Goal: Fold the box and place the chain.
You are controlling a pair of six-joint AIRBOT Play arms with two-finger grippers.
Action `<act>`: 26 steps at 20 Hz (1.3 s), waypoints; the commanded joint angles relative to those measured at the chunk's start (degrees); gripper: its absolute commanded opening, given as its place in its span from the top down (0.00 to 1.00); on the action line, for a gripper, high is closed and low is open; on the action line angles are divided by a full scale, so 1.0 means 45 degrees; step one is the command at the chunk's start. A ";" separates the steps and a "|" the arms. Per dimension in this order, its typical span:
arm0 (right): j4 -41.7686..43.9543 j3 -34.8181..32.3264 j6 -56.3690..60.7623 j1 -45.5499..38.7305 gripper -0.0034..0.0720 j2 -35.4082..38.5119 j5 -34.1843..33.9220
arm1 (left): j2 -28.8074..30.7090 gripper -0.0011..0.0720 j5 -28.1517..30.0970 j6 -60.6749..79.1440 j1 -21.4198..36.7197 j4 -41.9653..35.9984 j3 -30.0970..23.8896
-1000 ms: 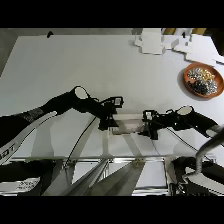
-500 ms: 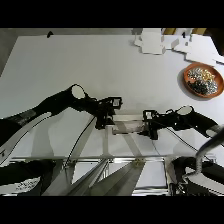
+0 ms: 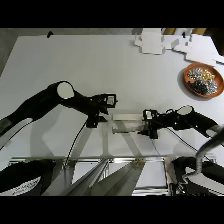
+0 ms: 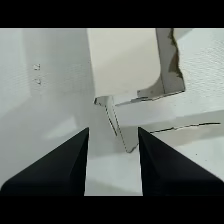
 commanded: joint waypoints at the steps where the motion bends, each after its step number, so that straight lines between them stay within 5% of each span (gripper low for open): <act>1: -0.0019 0.0005 -0.0019 -0.0005 0.54 0.0005 0.0049 | 0.1146 0.51 -0.0729 -0.1103 -0.0131 0.0325 -0.0005; 4: -0.0024 0.0005 -0.0019 -0.0005 0.54 0.0005 0.0049 | 0.1642 0.58 -0.1224 -0.2642 -0.0670 0.0690 -0.0005; 7: -0.0024 0.0005 -0.0019 -0.0005 0.54 0.0005 0.0049 | 0.1681 0.99 -0.1438 -0.3682 -0.1574 0.0782 -0.0005; 15: -0.0024 0.0005 -0.0019 -0.0005 0.54 0.0005 0.0049 | 0.0554 0.98 -0.0282 -0.3677 -0.3133 -0.0306 0.0000; 22: -0.0024 0.0005 -0.0019 -0.0005 0.54 0.0005 0.0049 | 0.0092 0.98 0.5241 -0.3662 -0.3128 -0.0617 0.0000; 26: -0.0024 0.0005 -0.0019 -0.0005 0.54 0.0005 0.0049 | -0.0593 0.98 0.5887 -0.3619 -0.3031 -0.0933 0.0000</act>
